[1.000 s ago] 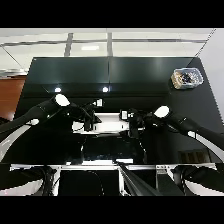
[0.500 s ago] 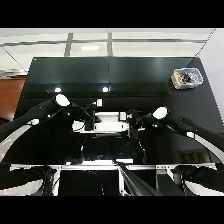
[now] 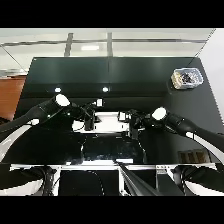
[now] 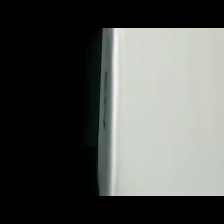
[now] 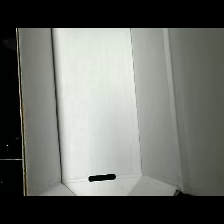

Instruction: Fold the box and place the chain.

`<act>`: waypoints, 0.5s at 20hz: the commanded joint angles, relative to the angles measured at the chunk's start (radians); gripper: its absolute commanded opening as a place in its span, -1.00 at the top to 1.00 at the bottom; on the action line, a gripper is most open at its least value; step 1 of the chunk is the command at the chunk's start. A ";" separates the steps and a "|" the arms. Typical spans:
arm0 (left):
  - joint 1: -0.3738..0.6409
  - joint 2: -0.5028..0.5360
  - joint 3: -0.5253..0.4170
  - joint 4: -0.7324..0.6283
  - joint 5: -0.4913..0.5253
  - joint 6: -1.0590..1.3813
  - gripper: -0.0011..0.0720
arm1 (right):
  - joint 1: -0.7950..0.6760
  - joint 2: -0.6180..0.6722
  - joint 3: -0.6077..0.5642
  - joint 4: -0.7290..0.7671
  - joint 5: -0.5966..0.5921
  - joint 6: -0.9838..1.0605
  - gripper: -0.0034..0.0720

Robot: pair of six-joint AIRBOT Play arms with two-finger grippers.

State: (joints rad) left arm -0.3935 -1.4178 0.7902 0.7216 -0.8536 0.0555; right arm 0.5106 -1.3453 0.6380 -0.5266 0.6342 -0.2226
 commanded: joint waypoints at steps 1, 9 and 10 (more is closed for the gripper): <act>0.000 0.000 0.000 0.000 0.000 0.000 0.90 | 0.005 0.000 0.000 -0.018 -0.011 0.009 -0.84; 0.001 0.000 0.001 0.003 -0.008 0.000 0.80 | 0.005 0.000 0.000 -0.018 -0.010 0.009 -0.31; 0.001 0.003 0.001 0.003 -0.014 0.000 0.49 | 0.005 0.000 0.000 -0.017 -0.010 0.009 -0.31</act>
State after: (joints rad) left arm -0.3935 -1.4178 0.7898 0.7284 -0.8505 0.0528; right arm 0.5152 -1.3449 0.6380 -0.5430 0.6254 -0.2153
